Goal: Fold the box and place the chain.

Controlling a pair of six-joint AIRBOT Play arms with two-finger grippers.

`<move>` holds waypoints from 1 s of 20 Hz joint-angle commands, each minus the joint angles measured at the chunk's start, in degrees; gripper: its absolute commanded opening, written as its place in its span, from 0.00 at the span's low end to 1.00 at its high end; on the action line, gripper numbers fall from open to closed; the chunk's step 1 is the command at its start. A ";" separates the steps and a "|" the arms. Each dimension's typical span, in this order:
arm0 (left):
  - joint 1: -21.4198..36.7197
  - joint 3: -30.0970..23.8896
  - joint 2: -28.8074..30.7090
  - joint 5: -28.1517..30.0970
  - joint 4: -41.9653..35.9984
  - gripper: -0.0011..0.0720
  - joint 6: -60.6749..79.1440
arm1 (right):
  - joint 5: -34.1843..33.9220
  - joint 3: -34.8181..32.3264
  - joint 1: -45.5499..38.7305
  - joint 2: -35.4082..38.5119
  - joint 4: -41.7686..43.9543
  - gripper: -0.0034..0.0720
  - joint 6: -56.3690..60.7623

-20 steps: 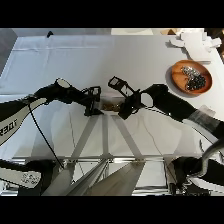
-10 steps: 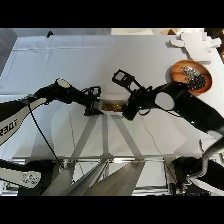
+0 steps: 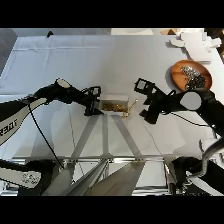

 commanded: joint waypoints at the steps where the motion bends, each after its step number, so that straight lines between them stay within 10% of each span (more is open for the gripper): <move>1: 0.02 0.02 0.04 0.02 0.02 0.45 0.00 | -3.30 -1.25 -6.34 -4.50 7.82 0.76 -20.52; 10: 0.02 0.02 0.04 0.02 0.02 0.45 0.00 | -3.56 -1.25 -7.43 -22.14 33.90 0.76 -50.69; 20: 0.02 0.02 0.04 0.02 0.00 0.45 0.00 | -3.34 -1.25 -7.39 -22.47 35.32 0.72 -57.07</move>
